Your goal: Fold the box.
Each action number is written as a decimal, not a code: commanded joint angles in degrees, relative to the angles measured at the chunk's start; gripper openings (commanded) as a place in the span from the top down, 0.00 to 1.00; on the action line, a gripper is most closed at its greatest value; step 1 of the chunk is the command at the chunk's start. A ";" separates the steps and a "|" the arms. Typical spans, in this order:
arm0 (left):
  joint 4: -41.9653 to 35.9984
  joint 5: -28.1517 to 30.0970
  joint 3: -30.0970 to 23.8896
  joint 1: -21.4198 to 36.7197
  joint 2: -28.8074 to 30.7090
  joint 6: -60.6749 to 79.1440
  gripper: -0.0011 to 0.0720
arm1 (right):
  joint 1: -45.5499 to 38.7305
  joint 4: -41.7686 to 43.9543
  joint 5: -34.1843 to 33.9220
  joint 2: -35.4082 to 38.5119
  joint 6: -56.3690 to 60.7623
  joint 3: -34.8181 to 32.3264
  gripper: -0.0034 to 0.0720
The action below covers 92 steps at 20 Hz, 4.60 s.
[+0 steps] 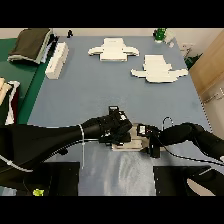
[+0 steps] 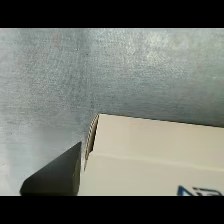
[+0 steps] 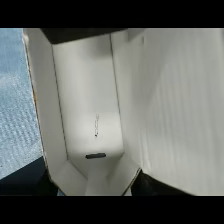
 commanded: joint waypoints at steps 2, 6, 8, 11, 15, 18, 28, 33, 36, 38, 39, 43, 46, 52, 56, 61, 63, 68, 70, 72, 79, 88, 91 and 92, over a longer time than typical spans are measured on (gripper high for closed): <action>1.05 -1.03 0.76 -0.50 -1.03 -0.24 0.84 | 0.00 0.02 0.00 0.04 0.02 0.00 0.28; 0.90 -1.36 0.76 -0.50 -1.03 -0.22 0.96 | 0.00 0.02 0.00 0.04 0.02 0.00 0.28; 0.92 -1.77 0.76 -0.50 -1.03 -0.26 0.96 | 0.00 0.02 0.00 0.04 0.02 0.00 0.28; 0.74 -2.84 0.76 -0.50 -1.01 0.31 0.96 | 0.00 0.02 0.00 0.04 0.02 0.00 0.28; 1.29 -6.05 1.79 -0.39 -1.03 0.66 0.11 | 0.00 0.02 0.00 0.04 0.02 0.00 0.28; 2.80 -6.45 2.19 -0.39 -1.03 0.22 0.11 | 0.00 0.02 0.00 0.04 0.02 0.00 0.28; 2.93 -2.51 2.19 -0.52 -1.92 -0.07 0.43 | 0.00 0.02 0.00 0.04 0.02 0.00 0.28; 1.73 -2.49 2.19 -0.90 -3.78 -0.81 0.43 | 0.00 0.02 0.00 0.04 0.02 0.00 0.28; 2.47 -2.47 2.19 -1.77 -4.66 -1.84 0.88 | 0.02 0.02 0.00 0.04 0.02 0.00 0.28; 2.82 -2.56 2.19 -1.90 -4.61 -1.95 0.96 | 0.00 0.02 0.00 0.04 0.02 0.00 0.28; 2.80 -2.69 2.19 -1.99 -4.61 -1.95 0.96 | 0.00 0.02 0.00 0.04 0.02 0.00 0.28; 2.78 -2.69 2.21 -2.56 -4.59 -1.84 0.96 | 0.02 0.02 0.00 0.04 0.02 0.00 0.28; 2.40 -3.34 2.58 -2.56 -4.00 -0.44 0.25 | 0.00 0.02 0.00 0.04 0.02 0.00 0.28; 3.52 -8.24 4.48 -2.54 -2.19 0.22 0.24 | 0.00 0.02 0.00 0.04 0.02 0.00 0.28; 3.67 -8.76 5.27 -2.21 0.76 0.24 0.24 | 0.00 0.02 0.00 0.04 0.02 0.00 0.28; 3.15 -14.84 5.53 -0.44 5.57 1.88 0.24 | 0.00 0.02 0.00 0.04 0.02 0.00 0.28; 3.04 -16.17 6.16 0.09 9.11 2.84 0.25 | 0.00 0.02 0.00 0.04 0.02 0.00 0.28; 5.01 -17.75 6.99 0.68 17.59 3.41 0.98 | 0.00 0.02 0.00 0.04 0.02 0.00 0.28; 8.04 -17.11 7.02 0.68 18.88 5.64 0.96 | 0.00 0.02 0.00 0.04 0.02 0.00 0.28; 8.87 -15.06 6.99 0.68 18.95 12.24 0.96 | 0.00 0.02 0.00 0.04 0.02 0.00 0.28; 7.82 -10.16 5.75 8.20 20.76 41.81 0.96 | 0.00 0.02 0.00 0.04 0.02 0.00 0.28; -31.82 13.94 -29.90 35.36 44.04 117.96 0.03 | 0.00 0.00 0.00 0.04 0.02 0.00 0.28; -35.34 21.31 -37.64 35.50 42.05 131.12 0.03 | 0.00 0.00 0.00 0.04 0.02 0.00 0.28; -39.28 24.09 -39.32 35.15 40.15 136.52 0.03 | 0.00 0.02 0.00 0.04 0.02 0.00 0.28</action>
